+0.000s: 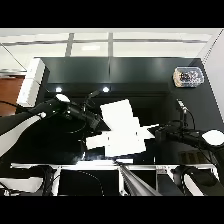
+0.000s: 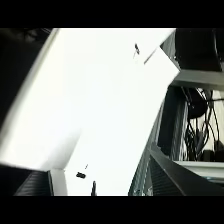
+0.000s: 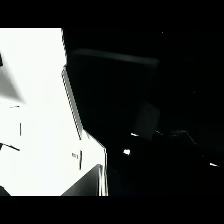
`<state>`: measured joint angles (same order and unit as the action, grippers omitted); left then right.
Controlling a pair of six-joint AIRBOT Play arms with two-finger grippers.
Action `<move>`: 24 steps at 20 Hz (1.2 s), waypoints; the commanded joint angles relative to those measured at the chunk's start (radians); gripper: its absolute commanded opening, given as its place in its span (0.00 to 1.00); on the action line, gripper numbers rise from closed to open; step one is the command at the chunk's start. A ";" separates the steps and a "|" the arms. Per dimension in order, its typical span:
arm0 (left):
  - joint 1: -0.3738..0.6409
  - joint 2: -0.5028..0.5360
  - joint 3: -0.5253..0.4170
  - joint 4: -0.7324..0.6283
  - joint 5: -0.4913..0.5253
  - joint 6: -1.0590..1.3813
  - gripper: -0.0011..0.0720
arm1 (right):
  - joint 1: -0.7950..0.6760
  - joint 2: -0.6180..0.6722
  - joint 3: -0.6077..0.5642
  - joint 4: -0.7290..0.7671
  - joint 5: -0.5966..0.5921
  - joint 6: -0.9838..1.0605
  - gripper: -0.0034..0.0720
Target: Fold the box and place the chain.
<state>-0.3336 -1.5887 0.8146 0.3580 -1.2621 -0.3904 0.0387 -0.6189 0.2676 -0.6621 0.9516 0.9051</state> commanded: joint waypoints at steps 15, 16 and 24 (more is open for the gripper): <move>0.000 -0.031 0.031 0.017 -0.026 0.096 0.05 | -0.051 0.001 0.119 -0.211 0.171 0.039 0.97; 0.000 -0.029 0.047 0.048 -0.024 0.097 0.05 | -0.073 0.001 0.175 -0.262 0.193 0.038 0.97; -0.186 0.175 0.047 0.226 0.348 0.401 0.04 | -0.070 0.000 0.295 -0.363 0.251 -0.211 0.99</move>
<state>-0.4488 -1.4906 0.8852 0.5438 -1.1206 -0.1200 -0.0418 -0.6182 0.5560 -0.9863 1.1976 0.7586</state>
